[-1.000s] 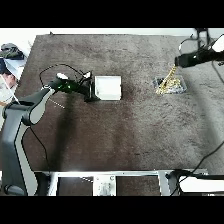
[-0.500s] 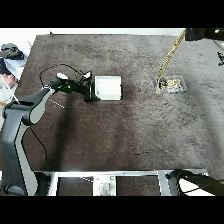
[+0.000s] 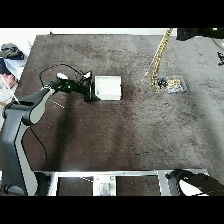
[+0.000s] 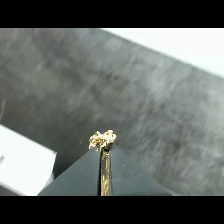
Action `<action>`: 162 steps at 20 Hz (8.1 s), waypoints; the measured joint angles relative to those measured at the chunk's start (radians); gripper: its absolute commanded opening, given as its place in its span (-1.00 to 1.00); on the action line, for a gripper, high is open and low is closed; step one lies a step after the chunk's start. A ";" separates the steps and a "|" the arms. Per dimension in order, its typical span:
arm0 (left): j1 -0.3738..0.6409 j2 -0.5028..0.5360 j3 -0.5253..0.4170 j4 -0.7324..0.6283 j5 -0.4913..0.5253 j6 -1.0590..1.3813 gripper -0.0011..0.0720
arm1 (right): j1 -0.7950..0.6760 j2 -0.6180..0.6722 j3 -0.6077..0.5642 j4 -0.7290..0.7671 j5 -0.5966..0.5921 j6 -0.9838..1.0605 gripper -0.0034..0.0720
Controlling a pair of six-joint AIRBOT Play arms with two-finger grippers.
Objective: Fold the box and place the chain.
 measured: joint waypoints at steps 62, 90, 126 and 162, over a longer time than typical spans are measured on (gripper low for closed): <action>0.000 0.000 0.000 0.000 0.000 0.000 0.44 | 0.072 -0.501 -0.462 0.019 0.015 -0.407 -0.63; 0.000 0.000 0.000 0.000 0.000 0.000 0.44 | 0.198 -0.172 0.029 0.290 -0.365 -0.407 -0.95; 0.000 0.000 0.000 0.000 0.000 0.000 0.44 | 0.106 -0.571 -0.207 0.127 0.179 -0.266 -0.23; 0.000 0.000 0.000 0.000 0.000 0.000 0.44 | 0.285 -0.239 -0.002 0.132 -0.330 -0.287 -0.95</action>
